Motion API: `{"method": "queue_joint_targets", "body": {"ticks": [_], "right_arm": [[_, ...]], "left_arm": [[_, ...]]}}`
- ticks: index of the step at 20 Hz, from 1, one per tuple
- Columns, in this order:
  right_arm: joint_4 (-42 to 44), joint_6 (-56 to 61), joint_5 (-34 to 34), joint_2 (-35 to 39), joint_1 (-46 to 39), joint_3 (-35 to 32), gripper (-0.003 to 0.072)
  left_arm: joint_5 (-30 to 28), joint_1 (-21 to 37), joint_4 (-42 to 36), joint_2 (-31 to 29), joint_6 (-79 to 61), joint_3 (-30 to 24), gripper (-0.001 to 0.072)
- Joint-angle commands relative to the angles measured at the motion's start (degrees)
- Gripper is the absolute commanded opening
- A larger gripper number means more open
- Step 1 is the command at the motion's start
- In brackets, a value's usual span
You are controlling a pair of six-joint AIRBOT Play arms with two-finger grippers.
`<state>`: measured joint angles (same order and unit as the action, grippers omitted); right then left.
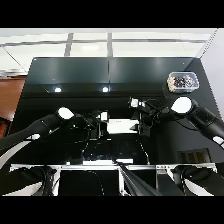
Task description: Fold the box and place the chain.
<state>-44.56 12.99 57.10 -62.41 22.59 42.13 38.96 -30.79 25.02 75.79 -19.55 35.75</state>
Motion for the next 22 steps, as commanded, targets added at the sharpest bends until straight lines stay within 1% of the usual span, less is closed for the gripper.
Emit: {"method": "queue_joint_targets", "body": {"ticks": [1, 2, 4, 5, 6, 14, 20, 21, 22], "right_arm": [[-0.1, 0.1, -0.3, 0.0, 0.0, -0.3, 0.0288], [-0.1, 0.5, -0.4, -0.1, 0.0, -0.3, 0.0226], [-0.1, 0.5, -0.6, -0.1, 0.0, -0.3, 0.0225], [-0.1, 1.0, -0.6, -0.1, 0.0, -0.3, 0.0158], [-0.2, 1.2, -0.6, -0.1, 0.0, -0.3, 0.0126], [-0.5, 1.7, -0.6, -0.1, 0.0, -0.6, 0.0126], [-0.6, 1.6, -0.6, -0.2, 0.0, -2.1, 0.0129], [-0.6, 1.7, -0.8, -0.2, 0.0, -2.4, 0.0152], [-0.7, 1.7, -1.0, -0.2, 0.0, -2.7, 0.0223]], "left_arm": [[0.0, 0.0, 0.0, 0.0, 0.0, 0.0, 0.0444], [0.0, 0.0, 0.0, 0.0, 0.0, 0.0, 0.0443], [0.0, 0.0, 0.0, 0.0, 0.0, 0.0, 0.0444], [0.0, 0.0, 0.0, 0.0, 0.0, 0.0, 0.0444], [0.0, 0.0, 0.0, 0.0, 0.0, 0.0, 0.0443], [0.0, 0.0, 0.0, 0.0, 0.0, 0.0, 0.0444], [0.0, 0.0, 0.0, 0.0, 0.0, 0.0, 0.0443], [0.0, 0.0, 0.0, 0.0, 0.0, 0.0, 0.0444], [0.0, 0.0, 0.0, 0.0, 0.0, 0.0, 0.0444]]}}
